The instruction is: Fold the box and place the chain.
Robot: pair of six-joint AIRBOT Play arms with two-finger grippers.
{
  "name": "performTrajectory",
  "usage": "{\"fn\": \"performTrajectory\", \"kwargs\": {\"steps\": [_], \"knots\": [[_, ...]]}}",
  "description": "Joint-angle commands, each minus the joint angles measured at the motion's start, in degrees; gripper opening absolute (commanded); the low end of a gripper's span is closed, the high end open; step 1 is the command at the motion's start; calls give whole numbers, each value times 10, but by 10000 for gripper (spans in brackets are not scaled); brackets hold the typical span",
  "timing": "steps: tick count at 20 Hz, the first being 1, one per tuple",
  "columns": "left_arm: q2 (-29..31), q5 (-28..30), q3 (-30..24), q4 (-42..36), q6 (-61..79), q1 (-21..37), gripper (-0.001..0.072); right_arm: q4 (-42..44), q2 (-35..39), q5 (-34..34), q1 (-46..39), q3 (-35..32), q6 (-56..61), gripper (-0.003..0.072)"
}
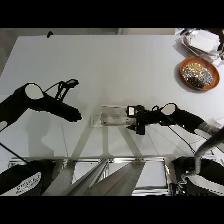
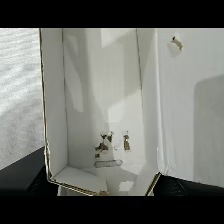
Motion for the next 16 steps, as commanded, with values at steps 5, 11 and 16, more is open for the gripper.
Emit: {"fn": "performTrajectory", "kwargs": {"steps": [5,11,16], "knots": [[-90,67,-8,-40,-47,-30,2,0,0,0,0,0,0,401],[-96,89,-8,-47,-44,-54,3,0,0,0,0,0,0,401],[-91,78,-8,-129,33,-60,9,0,0,0,0,0,0,401]]}}
